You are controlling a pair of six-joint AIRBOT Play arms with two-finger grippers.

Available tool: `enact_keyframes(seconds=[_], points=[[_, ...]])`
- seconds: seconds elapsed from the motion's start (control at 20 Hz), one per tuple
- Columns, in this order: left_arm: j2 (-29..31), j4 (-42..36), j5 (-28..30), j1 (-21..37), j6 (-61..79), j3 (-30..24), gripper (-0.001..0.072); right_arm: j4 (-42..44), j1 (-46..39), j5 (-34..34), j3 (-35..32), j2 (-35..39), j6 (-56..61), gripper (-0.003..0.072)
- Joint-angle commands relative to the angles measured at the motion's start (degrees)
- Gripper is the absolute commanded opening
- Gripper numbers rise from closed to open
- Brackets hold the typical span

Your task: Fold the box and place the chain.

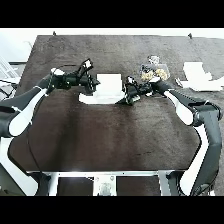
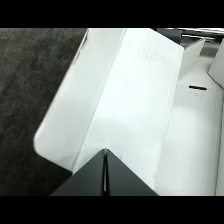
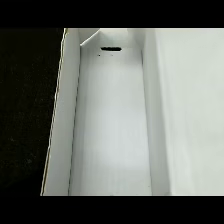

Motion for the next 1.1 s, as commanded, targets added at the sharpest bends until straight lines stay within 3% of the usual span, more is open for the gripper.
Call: enact_keyframes(seconds=[0.0, 0.6, 0.75, 0.85, 0.9, 0.95, 1.0, 1.05], points=[[-1.84, 0.48, -0.15, 0.0, -0.57, 0.11, 0.0016, 0.04, 0.02, 0.02, -0.02, -0.02, -0.02, 0.059], [-2.27, 3.15, 0.24, 0.07, -1.42, 1.49, 0.002, 0.04, 0.02, 0.02, -0.04, -0.02, -0.02, 0.059], [0.7, 5.88, -3.8, 0.22, -2.12, 2.56, 0.002, 0.07, 0.04, 0.02, -0.04, -0.02, -0.02, 0.0591], [3.32, 13.2, -7.65, 0.44, -4.57, 2.67, 0.0023, 0.07, 0.04, 0.02, -0.04, -0.02, -0.02, 0.059], [4.68, 18.75, -11.34, 0.5, -5.25, 2.71, 0.0245, 0.07, 0.04, 0.02, -0.04, -0.02, -0.02, 0.0591], [5.38, 23.17, -13.27, 0.5, -9.01, 2.75, 0.0583, 0.07, 0.04, 0.02, -0.04, -0.02, -0.02, 0.0591], [6.05, 25.88, -13.92, 0.5, -12.94, 2.78, 0.0705, 0.07, 0.04, 0.02, -0.04, -0.02, -0.02, 0.0591], [6.45, 28.72, -14.75, 0.5, -14.53, 2.78, 0.0711, 0.07, 0.04, 0.02, -0.04, -0.02, -0.02, 0.059]])
